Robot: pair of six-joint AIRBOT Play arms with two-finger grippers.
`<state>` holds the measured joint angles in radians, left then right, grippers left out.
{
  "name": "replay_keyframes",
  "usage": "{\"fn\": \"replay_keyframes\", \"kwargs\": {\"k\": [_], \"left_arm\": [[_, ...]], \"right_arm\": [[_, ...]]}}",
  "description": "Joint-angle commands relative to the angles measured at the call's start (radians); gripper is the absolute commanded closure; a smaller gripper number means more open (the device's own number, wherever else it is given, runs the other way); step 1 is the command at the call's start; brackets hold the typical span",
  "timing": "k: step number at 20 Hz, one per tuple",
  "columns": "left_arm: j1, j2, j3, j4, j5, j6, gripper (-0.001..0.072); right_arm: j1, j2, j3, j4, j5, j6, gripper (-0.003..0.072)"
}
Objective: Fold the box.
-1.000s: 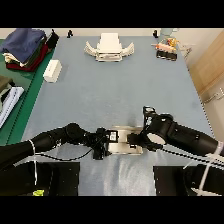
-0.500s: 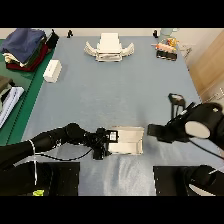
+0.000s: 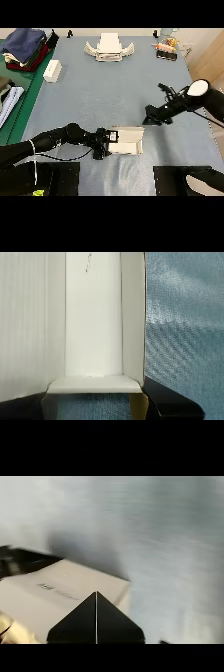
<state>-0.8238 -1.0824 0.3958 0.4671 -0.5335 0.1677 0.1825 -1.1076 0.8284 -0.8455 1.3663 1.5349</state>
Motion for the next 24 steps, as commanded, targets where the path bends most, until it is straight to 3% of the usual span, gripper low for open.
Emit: {"fn": "replay_keyframes", "kwargs": {"k": [1,6,12,19,24], "left_arm": [[0.001,0.000,0.000,0.000,0.001,0.000,0.0289],[0.001,0.000,0.000,0.000,0.001,0.000,0.0289],[0.001,0.000,0.000,0.000,0.001,0.000,0.0289],[0.001,0.000,0.000,0.000,0.001,0.000,0.0289],[0.001,0.000,0.000,0.000,0.001,0.000,0.0289]], "right_arm": [[-0.005,-0.164,0.056,0.303,0.192,-0.298,0.0679],[0.181,-0.150,0.061,0.223,0.187,-0.456,0.0679],[0.485,0.040,0.003,-0.189,-0.233,-0.463,0.0680],[0.754,0.289,-0.174,-0.354,-0.558,-0.463,0.0679],[0.827,0.421,-0.320,-0.448,-0.654,-0.452,0.0665]]}}
